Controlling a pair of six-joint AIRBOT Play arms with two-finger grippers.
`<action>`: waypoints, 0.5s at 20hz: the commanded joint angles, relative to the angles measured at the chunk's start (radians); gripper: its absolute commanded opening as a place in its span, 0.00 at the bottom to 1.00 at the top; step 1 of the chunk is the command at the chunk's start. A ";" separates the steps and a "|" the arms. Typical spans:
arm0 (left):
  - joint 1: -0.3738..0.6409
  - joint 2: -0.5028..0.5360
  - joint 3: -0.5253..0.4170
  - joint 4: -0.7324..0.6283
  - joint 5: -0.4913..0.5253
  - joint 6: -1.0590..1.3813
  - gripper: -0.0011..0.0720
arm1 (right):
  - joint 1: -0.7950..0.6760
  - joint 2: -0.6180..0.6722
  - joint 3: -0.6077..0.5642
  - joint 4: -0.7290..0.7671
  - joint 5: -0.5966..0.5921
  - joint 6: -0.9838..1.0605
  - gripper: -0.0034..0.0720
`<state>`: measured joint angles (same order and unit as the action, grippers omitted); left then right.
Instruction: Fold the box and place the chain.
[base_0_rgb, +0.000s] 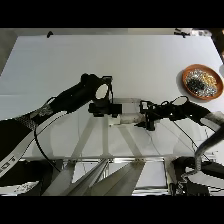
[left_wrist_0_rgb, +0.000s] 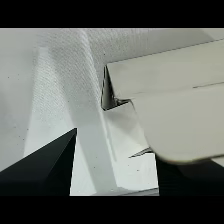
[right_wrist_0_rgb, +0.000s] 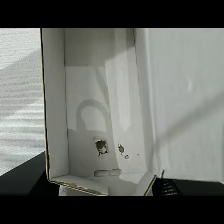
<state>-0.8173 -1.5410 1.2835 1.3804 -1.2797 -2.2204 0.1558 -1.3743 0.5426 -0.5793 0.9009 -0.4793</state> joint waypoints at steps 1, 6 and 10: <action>-0.015 -0.022 0.008 -0.001 -0.014 -0.029 0.71 | 0.001 0.001 0.000 0.000 0.000 0.000 0.63; -0.026 -0.058 0.008 0.001 -0.003 -0.048 0.71 | 0.001 0.001 0.000 0.000 0.000 0.000 0.63; -0.026 -0.074 0.008 -0.003 0.034 -0.050 0.71 | 0.001 0.001 0.000 0.000 0.000 0.000 0.63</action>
<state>-0.8413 -1.6016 1.2911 1.3769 -1.2724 -2.2635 0.1558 -1.3743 0.5426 -0.5793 0.9009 -0.4793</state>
